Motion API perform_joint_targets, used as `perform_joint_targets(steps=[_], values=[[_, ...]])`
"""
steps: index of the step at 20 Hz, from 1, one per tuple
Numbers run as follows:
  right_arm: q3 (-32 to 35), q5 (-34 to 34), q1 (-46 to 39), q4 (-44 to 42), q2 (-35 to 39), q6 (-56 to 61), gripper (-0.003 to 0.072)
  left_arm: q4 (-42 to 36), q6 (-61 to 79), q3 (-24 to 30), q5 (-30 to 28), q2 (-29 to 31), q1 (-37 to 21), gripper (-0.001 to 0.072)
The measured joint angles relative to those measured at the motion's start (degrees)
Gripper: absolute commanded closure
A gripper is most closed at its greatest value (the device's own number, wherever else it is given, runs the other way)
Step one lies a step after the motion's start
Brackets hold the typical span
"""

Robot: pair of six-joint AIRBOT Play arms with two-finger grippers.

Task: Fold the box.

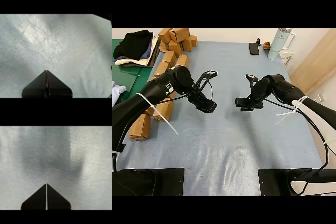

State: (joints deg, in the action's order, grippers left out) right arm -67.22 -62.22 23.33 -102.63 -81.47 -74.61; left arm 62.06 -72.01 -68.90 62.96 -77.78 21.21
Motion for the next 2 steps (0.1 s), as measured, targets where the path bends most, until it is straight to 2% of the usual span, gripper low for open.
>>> perform_joint_targets(steps=[2], values=[[-0.04,-0.22,0.00,-0.02,-0.07,-0.02,0.0668,0.00,-0.02,-0.02,0.22,-0.11,0.11,0.0695]])
